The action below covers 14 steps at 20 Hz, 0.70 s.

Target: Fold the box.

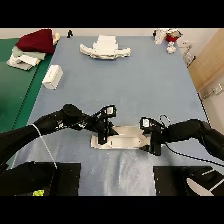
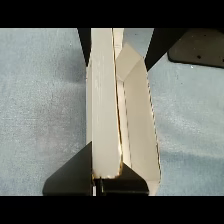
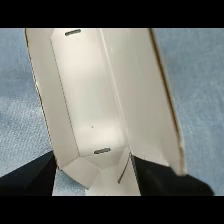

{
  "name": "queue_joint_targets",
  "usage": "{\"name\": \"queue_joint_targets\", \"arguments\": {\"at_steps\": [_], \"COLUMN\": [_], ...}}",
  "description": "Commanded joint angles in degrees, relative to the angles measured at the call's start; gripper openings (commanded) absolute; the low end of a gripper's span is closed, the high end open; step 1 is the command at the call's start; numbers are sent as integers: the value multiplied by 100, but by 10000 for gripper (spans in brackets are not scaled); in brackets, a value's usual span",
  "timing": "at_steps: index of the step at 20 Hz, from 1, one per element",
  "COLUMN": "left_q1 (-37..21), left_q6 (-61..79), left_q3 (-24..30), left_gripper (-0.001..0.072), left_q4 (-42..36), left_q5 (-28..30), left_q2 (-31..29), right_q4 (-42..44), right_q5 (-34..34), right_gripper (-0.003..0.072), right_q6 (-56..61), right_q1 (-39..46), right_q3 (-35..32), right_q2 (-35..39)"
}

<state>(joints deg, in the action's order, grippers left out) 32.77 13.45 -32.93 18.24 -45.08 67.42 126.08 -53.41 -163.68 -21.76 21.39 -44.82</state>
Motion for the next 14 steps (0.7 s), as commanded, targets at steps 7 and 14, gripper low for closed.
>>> {"name": "queue_joint_targets", "arguments": {"at_steps": [7, 14], "left_q1": [2, 2], "left_q6": [2, 2], "left_q3": [0, 2], "left_gripper": [14, 14], "left_q4": [2, 2], "left_q5": [2, 2], "left_q2": [4, 4], "right_q4": [59, 55], "right_q5": [4, 275], "right_gripper": [719, 715], "right_q6": [-197, -568], "right_q1": [46, -330], "right_q3": [15, -17], "right_q2": [-133, -487]}}
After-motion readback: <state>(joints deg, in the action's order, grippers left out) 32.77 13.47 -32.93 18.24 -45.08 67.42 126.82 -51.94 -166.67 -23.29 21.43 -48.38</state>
